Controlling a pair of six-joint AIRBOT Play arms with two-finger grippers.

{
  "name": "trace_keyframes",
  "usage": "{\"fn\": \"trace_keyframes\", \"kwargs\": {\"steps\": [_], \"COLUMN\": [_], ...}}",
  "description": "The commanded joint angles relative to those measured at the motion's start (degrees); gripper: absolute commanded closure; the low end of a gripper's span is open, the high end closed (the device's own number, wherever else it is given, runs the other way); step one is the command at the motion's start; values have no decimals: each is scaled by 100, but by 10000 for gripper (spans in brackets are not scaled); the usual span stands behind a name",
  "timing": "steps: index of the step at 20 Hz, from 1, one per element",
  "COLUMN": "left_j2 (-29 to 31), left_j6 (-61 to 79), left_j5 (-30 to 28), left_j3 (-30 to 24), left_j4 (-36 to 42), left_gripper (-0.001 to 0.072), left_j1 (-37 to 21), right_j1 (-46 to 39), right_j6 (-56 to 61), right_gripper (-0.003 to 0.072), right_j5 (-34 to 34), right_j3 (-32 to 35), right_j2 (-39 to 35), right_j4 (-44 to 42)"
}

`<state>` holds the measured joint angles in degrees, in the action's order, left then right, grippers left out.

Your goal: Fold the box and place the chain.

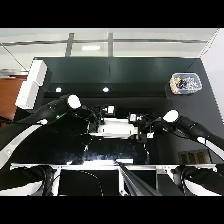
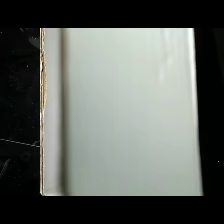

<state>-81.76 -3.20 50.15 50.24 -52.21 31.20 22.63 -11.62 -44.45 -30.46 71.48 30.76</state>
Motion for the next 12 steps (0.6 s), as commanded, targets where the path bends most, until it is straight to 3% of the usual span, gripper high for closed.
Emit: {"fn": "trace_keyframes", "kwargs": {"steps": [1, 12], "left_j2": [0, 2], "left_j6": [0, -2], "left_j5": [-2, 4], "left_j3": [7, 7], "left_j4": [-2, -2], "left_gripper": [683, 683], "left_j1": [2, 2], "right_j1": [2, 225], "right_j6": [-2, 262], "right_gripper": [87, 87], "right_j5": [9, 229], "right_j3": [2, 20], "right_j2": [2, 9], "right_j4": [17, 389]}}
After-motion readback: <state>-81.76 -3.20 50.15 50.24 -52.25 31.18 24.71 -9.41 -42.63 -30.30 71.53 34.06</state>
